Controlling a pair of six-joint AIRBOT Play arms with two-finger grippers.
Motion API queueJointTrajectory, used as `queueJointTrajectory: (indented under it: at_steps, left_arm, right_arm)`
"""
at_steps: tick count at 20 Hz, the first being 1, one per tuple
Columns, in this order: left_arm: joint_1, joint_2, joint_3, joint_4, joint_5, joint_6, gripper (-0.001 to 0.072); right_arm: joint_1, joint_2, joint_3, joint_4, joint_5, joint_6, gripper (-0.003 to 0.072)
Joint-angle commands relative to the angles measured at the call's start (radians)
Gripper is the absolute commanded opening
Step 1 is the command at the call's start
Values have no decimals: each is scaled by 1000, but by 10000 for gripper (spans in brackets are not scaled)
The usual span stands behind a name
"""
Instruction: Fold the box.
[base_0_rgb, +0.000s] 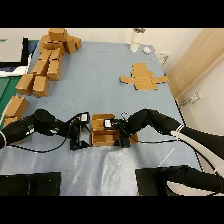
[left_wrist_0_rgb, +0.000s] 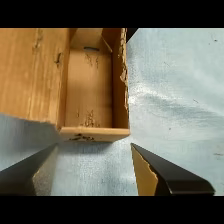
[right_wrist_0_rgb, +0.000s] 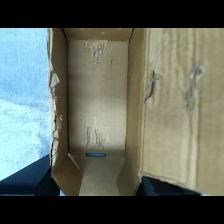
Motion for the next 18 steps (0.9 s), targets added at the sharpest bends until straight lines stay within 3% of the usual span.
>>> queueJointTrajectory:
  at_steps: [1, 18]
  left_arm:
    - [-52, -5, -13, -16, 94, 42, 705]
    - [-126, -63, -8, -25, 188, 79, 705]
  right_arm:
    - [0, 0, 0, 0, 0, 0, 546]
    - [0, 0, 0, 0, 0, 0, 546]
